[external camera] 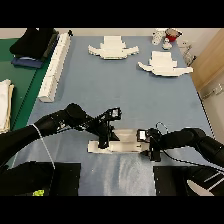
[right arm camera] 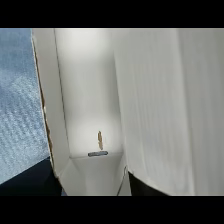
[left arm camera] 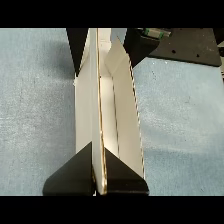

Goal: Fold the box.

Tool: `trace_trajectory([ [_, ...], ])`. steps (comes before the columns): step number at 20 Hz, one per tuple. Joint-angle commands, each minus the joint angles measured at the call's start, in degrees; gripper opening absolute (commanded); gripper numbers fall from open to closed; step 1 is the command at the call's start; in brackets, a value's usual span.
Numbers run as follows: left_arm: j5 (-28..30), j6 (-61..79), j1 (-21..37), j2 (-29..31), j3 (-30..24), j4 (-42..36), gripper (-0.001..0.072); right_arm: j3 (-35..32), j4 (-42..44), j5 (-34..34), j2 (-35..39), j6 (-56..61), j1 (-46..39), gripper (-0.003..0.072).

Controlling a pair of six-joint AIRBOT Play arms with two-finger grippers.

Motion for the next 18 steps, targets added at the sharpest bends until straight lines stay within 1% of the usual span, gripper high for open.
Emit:
trace_trajectory([
  [1, 0.0, 0.0, 0.0, 0.0, 0.0, 0.0, 0.0013, 0.0, -0.2, 0.2, 0.1, 0.1, 0.0, 0.0487],
  [14, 0.1, 0.0, 0.0, 0.0, 0.0, 0.0, 0.0013, 0.0, -0.2, 0.2, 0.1, 0.1, 0.0, 0.0487],
  [18, 0.4, 0.0, 0.0, 0.0, 0.0, -3.4, 0.0013, 0.0, -0.2, 0.2, 0.1, 0.1, 0.0, 0.0487],
])
